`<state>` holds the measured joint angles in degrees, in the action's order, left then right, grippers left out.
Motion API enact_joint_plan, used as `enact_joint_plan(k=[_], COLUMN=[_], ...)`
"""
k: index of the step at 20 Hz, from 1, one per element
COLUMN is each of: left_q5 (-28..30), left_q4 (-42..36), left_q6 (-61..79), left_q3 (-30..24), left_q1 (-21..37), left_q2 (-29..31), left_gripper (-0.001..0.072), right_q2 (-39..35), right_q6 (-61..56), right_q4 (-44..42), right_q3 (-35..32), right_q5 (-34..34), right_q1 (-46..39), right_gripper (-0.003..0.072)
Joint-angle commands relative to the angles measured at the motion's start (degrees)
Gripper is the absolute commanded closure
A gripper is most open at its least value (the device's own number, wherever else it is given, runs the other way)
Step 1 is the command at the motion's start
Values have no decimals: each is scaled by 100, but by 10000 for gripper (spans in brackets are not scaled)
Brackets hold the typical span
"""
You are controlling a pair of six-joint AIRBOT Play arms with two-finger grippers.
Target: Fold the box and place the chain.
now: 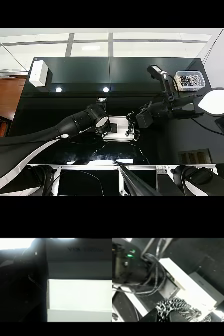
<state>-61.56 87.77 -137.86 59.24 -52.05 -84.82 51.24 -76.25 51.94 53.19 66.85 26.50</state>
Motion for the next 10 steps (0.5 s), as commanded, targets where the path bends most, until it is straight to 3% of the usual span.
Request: enact_joint_plan(k=[1, 7, 8, 9, 10], left_q5=[0, 0, 0, 0, 0], left_q4=[0, 2, 2, 2, 0], left_q6=[2, 2, 2, 2, 2], left_q3=[-2, -2, -2, -2, -2], left_q1=[0, 0, 0, 0, 0], left_q2=[-4, -4, -4, -4, -4], left_gripper=[679, 679, 679, 679, 679], right_q2=[15, 15, 15, 9, -11], right_q6=[-66, -66, -66, -63, -33], right_q4=[188, 11, 17, 37, 87], right_q3=[-188, -780, -791, -787, -767], right_q5=[-175, -704, -682, -643, -503], right_q1=[94, 223, 221, 201, 103], right_gripper=[640, 617, 378, 204, 183])
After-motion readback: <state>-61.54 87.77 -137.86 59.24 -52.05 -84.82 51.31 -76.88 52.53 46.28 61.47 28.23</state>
